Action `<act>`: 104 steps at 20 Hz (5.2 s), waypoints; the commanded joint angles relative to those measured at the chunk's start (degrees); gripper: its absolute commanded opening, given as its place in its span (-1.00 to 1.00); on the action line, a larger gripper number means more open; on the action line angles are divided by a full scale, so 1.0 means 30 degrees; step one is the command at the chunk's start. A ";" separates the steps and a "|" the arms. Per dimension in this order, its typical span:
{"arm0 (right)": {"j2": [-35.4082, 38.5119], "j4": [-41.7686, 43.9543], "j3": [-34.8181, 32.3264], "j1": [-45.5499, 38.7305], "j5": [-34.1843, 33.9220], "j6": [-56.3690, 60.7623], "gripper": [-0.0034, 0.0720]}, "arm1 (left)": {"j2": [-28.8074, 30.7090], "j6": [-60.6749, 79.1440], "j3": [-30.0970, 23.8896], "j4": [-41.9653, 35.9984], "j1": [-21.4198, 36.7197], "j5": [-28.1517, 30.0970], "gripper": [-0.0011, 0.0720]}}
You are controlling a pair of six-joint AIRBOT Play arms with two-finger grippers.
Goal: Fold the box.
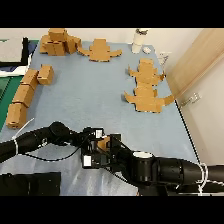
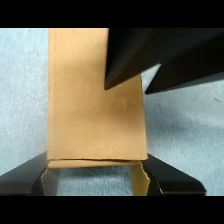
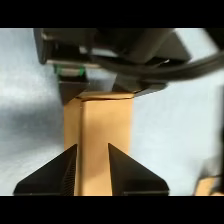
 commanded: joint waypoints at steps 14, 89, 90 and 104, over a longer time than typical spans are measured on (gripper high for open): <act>0.6703 0.8094 -0.1413 -0.0015 -0.0925 1.3100 -0.90 | 0.0000 0.0000 0.0007 0.0015 0.0007 0.0058 0.26; 0.6171 0.1508 -0.7810 -0.2973 0.9129 3.2938 -0.90 | 0.0000 0.0000 0.0007 0.0007 0.0007 0.0058 0.26; 0.6171 0.1508 -0.7810 -0.2973 0.9129 3.2938 -0.90 | 0.0000 0.0000 0.0007 0.0015 0.0007 0.0058 0.26; 0.8014 0.1362 -0.6164 -0.2973 0.5625 3.2997 -0.90 | 0.0000 0.0000 0.0007 0.0015 0.0007 0.0058 0.26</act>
